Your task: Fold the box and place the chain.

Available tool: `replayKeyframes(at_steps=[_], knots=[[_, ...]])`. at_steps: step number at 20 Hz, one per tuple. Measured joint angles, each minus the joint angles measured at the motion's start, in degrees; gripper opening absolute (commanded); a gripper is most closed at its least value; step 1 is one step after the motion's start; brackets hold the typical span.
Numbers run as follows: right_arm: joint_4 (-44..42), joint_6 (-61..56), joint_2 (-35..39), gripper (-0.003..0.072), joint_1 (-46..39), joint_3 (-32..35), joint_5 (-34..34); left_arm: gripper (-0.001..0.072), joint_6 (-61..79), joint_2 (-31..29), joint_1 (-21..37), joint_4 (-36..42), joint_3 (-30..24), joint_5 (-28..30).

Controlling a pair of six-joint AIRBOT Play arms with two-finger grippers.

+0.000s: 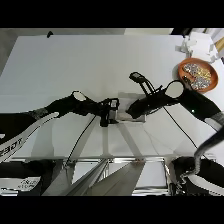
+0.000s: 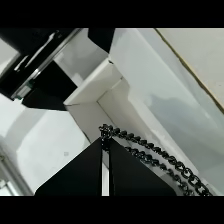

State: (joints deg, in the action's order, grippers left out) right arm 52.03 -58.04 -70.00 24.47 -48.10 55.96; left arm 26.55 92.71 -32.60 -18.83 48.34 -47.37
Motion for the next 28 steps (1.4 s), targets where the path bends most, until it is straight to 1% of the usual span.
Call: replayKeyframes(at_steps=[5,7,8,9,13,16,19,22,25,28], knots=[[2.4,-3.6,-3.3,0.0026,2.3,0.0,-2.5,0.0072,0.0,0.0,0.0,0.0,0.0,0.0],[2.9,-5.2,-4.3,0.0138,2.7,0.0,-2.8,0.0072,0.0,0.0,0.0,0.0,0.0,0.0],[3.1,-5.8,-4.5,0.0177,2.8,0.0,-3.0,0.0072,0.0,0.0,0.0,0.0,0.0,0.0],[3.2,-6.5,-4.8,0.0191,2.9,0.0,-3.0,0.0072,0.0,0.0,0.0,0.0,0.0,0.0],[3.2,-7.6,-4.6,0.019,2.8,-0.1,-1.2,0.0072,0.0,0.0,0.0,0.0,0.0,0.0],[3.3,-8.0,-1.3,0.0185,1.4,-0.6,2.1,0.0072,0.0,0.0,0.0,0.0,0.0,0.0],[4.2,-8.4,4.5,0.0184,-2.6,-1.2,5.8,0.0072,0.0,0.0,0.0,0.0,0.0,0.0],[10.0,-11.8,10.9,0.0184,-9.0,-1.6,7.8,0.0072,0.0,0.0,0.0,0.0,0.0,0.0],[19.3,-17.1,14.1,0.0185,-16.5,-1.7,6.5,0.0072,0.0,0.0,0.0,0.0,0.0,0.0],[25.1,-20.7,13.2,0.0193,-24.0,-1.8,2.4,0.0072,0.0,0.0,0.0,0.0,0.0,0.0]])
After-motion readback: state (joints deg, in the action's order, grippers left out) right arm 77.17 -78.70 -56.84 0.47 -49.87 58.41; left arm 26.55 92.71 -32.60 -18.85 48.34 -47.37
